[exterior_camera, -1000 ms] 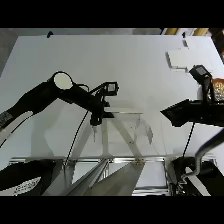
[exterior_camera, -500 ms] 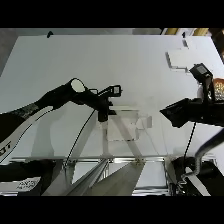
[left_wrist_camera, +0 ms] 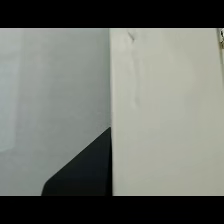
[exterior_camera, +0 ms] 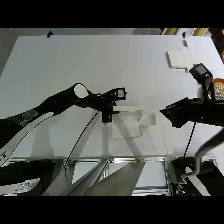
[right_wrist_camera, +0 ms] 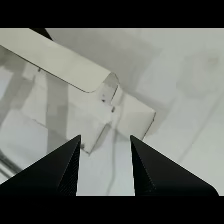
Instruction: Fold the box and place the chain.
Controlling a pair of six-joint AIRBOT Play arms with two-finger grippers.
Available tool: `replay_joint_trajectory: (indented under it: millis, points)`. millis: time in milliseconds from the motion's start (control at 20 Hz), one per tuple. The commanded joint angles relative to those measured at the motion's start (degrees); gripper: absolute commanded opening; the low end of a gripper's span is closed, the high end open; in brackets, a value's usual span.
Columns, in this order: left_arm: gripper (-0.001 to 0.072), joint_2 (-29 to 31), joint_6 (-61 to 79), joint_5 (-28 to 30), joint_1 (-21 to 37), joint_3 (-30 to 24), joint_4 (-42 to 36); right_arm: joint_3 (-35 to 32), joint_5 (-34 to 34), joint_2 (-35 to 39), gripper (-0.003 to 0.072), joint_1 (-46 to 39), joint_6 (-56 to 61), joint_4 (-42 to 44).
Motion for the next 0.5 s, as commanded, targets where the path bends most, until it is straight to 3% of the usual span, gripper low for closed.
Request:
replay_joint_trajectory:
  millis: [0, 250, 450]
  points:
    - [-0.0004, 0.4, 2.7, 2.6, -0.7, -0.5, -0.4, -0.2, 0.0, 0.0, 0.034, 0.0, -0.8, 0.0]
    - [-0.0002, -2.0, 8.2, 2.5, -1.2, -0.5, -4.9, -1.0, 0.0, 0.0, 0.034, 0.0, -2.1, -0.2]
    - [-0.0001, -2.4, 9.0, 2.5, -1.2, -0.5, -4.0, -1.0, 0.0, 0.0, 0.034, 0.0, -2.1, -1.0]
